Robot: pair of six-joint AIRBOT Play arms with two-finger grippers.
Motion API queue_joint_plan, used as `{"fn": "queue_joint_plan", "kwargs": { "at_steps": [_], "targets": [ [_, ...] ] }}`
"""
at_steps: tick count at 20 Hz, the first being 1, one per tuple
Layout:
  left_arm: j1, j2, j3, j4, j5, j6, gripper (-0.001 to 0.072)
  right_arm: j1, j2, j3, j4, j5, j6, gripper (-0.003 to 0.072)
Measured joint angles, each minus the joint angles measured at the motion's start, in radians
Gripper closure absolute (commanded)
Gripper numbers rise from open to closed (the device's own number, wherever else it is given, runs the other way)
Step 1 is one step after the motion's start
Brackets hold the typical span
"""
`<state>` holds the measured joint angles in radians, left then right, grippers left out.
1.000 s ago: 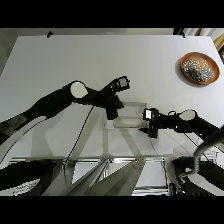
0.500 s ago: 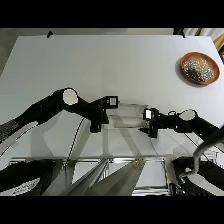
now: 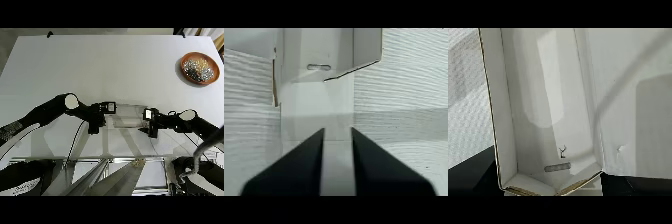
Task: Fold the box and place the chain.
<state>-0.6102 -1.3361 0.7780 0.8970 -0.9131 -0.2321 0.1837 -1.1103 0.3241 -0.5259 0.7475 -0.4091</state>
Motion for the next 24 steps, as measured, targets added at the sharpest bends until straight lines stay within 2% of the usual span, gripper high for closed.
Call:
{"fn": "queue_joint_plan", "kwargs": {
  "at_steps": [6,7,8,9,14,18,20,22,24],
  "targets": [
    [-0.006,-0.002,-0.002,0.008,0.035,0.154,0.0413,0.000,0.000,0.000,0.000,0.000,0.000,0.0287],
    [-0.007,-0.002,-0.002,0.008,0.049,0.170,0.0400,0.000,0.000,0.000,0.000,0.000,0.000,0.0287],
    [-0.008,-0.002,-0.002,0.008,0.061,0.181,0.0328,0.000,0.000,0.000,0.000,0.000,0.000,0.0287],
    [-0.009,-0.002,-0.002,0.008,0.075,0.193,0.0291,0.000,0.000,0.000,0.000,0.000,0.000,0.0287],
    [-0.021,-0.004,-0.002,0.000,0.145,0.245,0.0292,0.000,0.000,0.000,0.000,0.000,0.000,0.0287],
    [-0.042,-0.016,-0.002,-0.023,0.154,0.294,0.0301,0.000,0.000,0.000,0.000,0.000,0.000,0.0287],
    [-0.047,-0.021,-0.002,-0.026,0.140,0.306,0.0394,0.000,0.000,0.000,0.000,0.000,0.000,0.0287],
    [-0.051,-0.024,-0.002,-0.032,0.127,0.312,0.0441,0.000,0.000,0.000,0.000,0.000,0.000,0.0287],
    [-0.055,-0.025,-0.002,-0.047,0.116,0.317,0.0438,0.000,0.000,0.000,0.000,0.000,0.000,0.0287]
  ]
}}
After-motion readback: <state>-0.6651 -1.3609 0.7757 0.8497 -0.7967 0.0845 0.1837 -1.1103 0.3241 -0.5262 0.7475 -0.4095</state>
